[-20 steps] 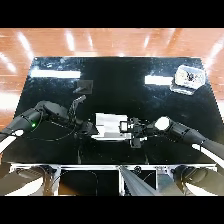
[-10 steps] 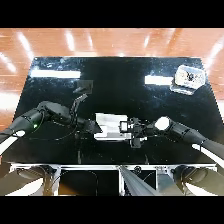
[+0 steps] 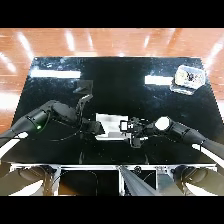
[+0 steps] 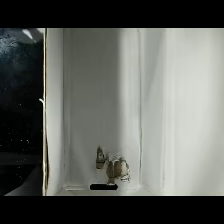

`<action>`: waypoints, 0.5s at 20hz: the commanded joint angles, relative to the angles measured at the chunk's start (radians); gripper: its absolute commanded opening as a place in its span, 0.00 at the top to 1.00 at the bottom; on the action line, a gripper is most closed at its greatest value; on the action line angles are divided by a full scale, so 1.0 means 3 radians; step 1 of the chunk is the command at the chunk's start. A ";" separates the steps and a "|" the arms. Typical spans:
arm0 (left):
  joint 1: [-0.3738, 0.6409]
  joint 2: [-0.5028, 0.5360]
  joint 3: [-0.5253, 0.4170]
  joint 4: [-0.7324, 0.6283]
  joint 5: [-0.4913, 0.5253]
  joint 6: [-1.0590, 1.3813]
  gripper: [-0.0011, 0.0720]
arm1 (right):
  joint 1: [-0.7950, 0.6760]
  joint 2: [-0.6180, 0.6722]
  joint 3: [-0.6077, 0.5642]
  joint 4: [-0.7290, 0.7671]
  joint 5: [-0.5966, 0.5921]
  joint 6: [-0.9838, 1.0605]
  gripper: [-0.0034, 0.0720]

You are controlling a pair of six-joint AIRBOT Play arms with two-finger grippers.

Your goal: Fold the box and place the chain.

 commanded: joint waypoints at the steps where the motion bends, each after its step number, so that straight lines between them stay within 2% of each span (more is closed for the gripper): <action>1: -0.0242 0.0018 0.0062 0.0506 -0.0212 -0.0490 0.22 | 0.0001 0.0000 -0.0001 -0.0003 0.0004 -0.0003 0.23; 7: -0.0604 0.0018 0.0064 0.0855 -0.0566 -0.1053 0.22 | 0.0001 0.0000 -0.0001 -0.0001 -0.0001 -0.0001 0.23; 10: -0.0706 0.0018 0.0083 0.1148 -0.0579 -0.1425 0.23 | 0.0001 0.0000 -0.0001 0.0008 -0.0010 0.0003 0.23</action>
